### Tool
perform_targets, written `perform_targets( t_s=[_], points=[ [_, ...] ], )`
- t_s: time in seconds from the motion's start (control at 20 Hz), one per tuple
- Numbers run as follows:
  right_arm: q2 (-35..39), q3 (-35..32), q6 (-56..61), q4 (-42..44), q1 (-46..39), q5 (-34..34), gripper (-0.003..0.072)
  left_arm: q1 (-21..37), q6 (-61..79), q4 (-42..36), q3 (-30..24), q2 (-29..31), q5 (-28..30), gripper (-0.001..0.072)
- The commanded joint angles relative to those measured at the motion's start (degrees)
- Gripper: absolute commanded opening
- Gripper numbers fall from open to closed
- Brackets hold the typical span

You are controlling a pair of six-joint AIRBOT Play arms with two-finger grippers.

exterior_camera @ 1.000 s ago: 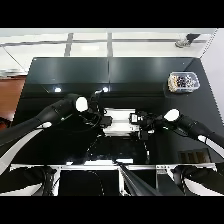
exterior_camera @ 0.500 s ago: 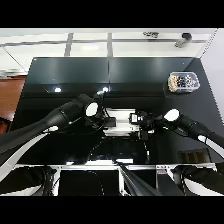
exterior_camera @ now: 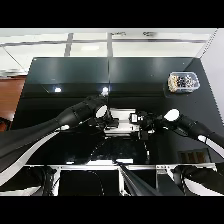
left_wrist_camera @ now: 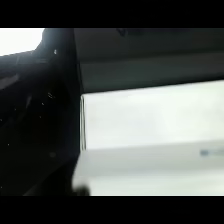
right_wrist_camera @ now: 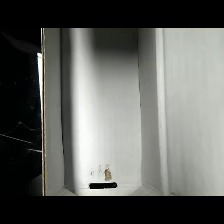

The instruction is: Fold the box and place the chain.

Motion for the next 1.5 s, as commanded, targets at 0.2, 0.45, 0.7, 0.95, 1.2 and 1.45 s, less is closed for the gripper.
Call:
perform_targets(
  t_s=[0.2,0.45,0.7,0.95,1.2,1.45],
  points=[
    [-0.04,0.0,0.0,0.02,0.02,0.02,0.0065,-0.24,-3.21,1.57,3.41,-3.72,-2.05,0.0177],
    [-0.04,0.0,0.0,0.02,0.02,0.02,0.0065,-0.24,-6.45,1.75,3.96,-3.72,-2.73,0.0023],
    [-0.04,0.0,0.0,0.02,0.02,0.02,0.0065,-0.22,-6.62,1.99,3.96,-3.72,-4.96,0.0377],
    [-0.04,0.0,0.0,0.02,0.02,0.02,0.0065,-0.22,-8.13,2.91,3.96,-3.72,-4.98,0.0332],
    [-0.04,0.0,0.0,0.02,0.02,0.02,0.0066,-0.39,-8.07,3.02,3.93,-4.0,-5.01,0.0022],
    [-0.04,0.0,1.49,-0.2,0.02,-0.68,0.0514,-0.46,-8.07,3.1,3.93,-4.0,-4.94,0.0023]
  ],
)
